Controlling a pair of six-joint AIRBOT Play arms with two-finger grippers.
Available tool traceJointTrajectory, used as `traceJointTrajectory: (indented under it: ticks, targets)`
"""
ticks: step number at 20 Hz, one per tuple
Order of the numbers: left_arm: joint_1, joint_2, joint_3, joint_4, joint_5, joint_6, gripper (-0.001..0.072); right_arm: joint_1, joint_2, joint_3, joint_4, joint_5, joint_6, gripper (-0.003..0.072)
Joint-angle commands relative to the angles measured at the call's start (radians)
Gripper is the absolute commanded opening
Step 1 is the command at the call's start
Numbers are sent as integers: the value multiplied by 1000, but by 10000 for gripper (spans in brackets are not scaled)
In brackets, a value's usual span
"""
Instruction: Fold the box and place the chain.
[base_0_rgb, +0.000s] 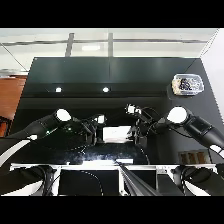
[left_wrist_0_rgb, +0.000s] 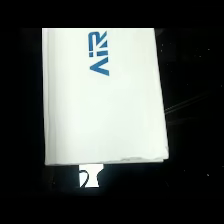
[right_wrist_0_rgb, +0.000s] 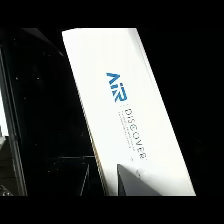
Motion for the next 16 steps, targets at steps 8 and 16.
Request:
traceJointTrajectory:
  ticks: [8, 16]
  targets:
    - [0, 0, 1, 0, 1, 1, 402, -203, 18, -28, 283, 115, 604, 25]
    - [0, 0, 1, 0, 1, 1, 402, -63, -127, -56, 422, -25, 604, 26]
